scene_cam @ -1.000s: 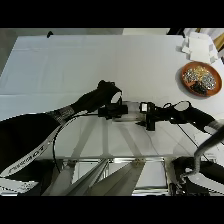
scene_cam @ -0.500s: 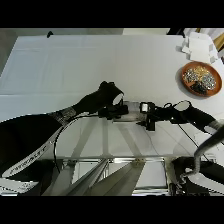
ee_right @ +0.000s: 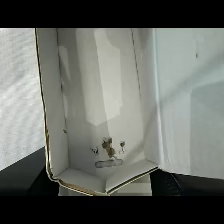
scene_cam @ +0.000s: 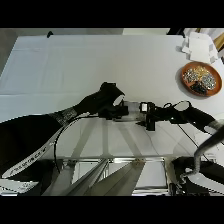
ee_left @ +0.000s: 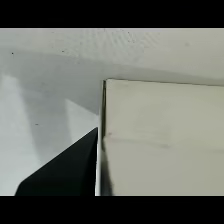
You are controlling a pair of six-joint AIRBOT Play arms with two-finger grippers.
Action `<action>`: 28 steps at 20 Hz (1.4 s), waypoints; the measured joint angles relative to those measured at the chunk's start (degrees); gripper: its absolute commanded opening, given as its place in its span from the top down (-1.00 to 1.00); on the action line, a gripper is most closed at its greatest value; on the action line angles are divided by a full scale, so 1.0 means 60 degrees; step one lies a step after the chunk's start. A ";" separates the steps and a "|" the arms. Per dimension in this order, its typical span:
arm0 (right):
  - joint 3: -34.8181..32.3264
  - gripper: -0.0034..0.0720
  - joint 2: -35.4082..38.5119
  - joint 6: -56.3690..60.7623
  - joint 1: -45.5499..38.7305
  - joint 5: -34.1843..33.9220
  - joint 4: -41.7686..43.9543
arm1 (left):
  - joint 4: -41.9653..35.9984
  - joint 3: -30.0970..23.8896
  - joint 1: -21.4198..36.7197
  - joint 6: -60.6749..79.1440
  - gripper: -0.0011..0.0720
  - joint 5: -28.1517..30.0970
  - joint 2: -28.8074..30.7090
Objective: Fold the box and place the chain.
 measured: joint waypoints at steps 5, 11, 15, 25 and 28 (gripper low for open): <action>0.0000 -0.14 -0.0004 0.0000 0.0000 0.0000 0.0004 | 0.0044 0.0015 0.0109 0.0714 0.40 -0.0280 0.0087; 0.0000 -0.14 -0.0004 -0.0004 0.0000 0.0000 0.0004 | -0.0011 0.0044 0.0164 0.1315 0.44 -0.0175 0.0106; 0.0000 -0.14 -0.0004 -0.0004 0.0004 0.0004 0.0004 | -0.0109 0.0047 0.0131 0.1388 0.82 0.0000 -0.0066; 0.0000 -0.14 -0.0004 -0.0004 0.0000 0.0007 0.0000 | -0.0149 0.0058 0.0102 0.1282 0.63 0.0047 -0.0222; 0.0000 -0.14 -0.0004 -0.0004 0.0004 0.0011 0.0000 | -0.0160 0.0036 0.0127 0.1246 0.33 0.0106 -0.0157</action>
